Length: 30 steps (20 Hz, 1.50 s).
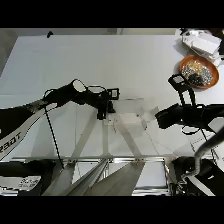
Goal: Fold the box and place the chain.
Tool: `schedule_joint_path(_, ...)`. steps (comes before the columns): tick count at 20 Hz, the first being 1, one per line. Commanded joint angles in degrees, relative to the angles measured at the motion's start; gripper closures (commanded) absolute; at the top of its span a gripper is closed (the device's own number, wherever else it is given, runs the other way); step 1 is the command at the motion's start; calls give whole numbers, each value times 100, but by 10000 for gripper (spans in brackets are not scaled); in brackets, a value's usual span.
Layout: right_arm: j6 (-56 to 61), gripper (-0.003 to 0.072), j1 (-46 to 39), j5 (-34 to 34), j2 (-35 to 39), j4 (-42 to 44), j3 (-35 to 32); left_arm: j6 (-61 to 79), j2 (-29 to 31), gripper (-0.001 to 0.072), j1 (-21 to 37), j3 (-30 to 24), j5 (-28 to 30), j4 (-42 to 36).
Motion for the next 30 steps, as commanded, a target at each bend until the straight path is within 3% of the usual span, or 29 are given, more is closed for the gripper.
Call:
schedule_joint_path(1,0,350,-2,-7,4,-2,-2,39,-2,707,0,22,-199,299)
schedule_joint_path(8,2,350,-2,-9,4,-2,-2,-28,-2,707,9,573,-387,588)
schedule_joint_path(30,0,350,-2,-9,4,-2,-2,-308,-146,704,2,579,-208,658)
